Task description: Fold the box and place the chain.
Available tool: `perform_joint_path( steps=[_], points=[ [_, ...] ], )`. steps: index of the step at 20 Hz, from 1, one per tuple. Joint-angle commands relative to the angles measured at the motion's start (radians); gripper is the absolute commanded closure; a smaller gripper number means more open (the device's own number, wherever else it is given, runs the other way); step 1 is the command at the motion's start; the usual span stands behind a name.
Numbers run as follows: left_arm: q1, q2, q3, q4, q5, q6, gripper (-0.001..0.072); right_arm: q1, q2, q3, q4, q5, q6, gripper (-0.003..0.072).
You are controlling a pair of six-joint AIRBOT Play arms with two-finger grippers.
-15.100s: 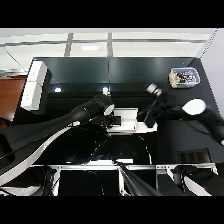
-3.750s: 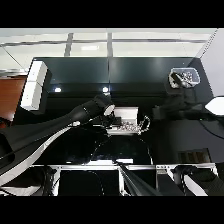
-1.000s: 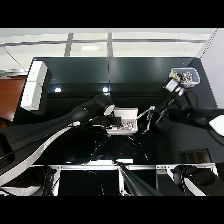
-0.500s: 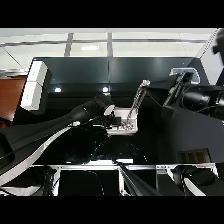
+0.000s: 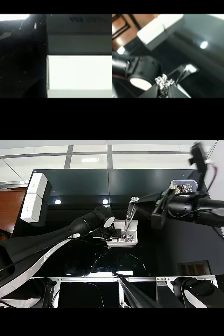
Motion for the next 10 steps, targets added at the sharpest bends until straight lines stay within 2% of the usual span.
perform_joint_path(
  steps=[1, 4, 10],
  points=[
    [0.000, 0.000, 0.000, 0.000, 0.001, 0.000, 0.0685, 0.001, -0.044, -0.069, -0.027, 0.040, 0.010, 0.0676],
    [0.000, 0.000, 0.000, 0.000, 0.001, 0.000, 0.0685, 0.001, -0.044, -0.170, -0.058, 0.074, 0.036, 0.0676],
    [0.000, 0.000, 0.000, 0.000, 0.003, 0.000, 0.0685, 0.004, -0.065, -0.336, -0.053, -0.080, 0.106, 0.0676]
  ],
)
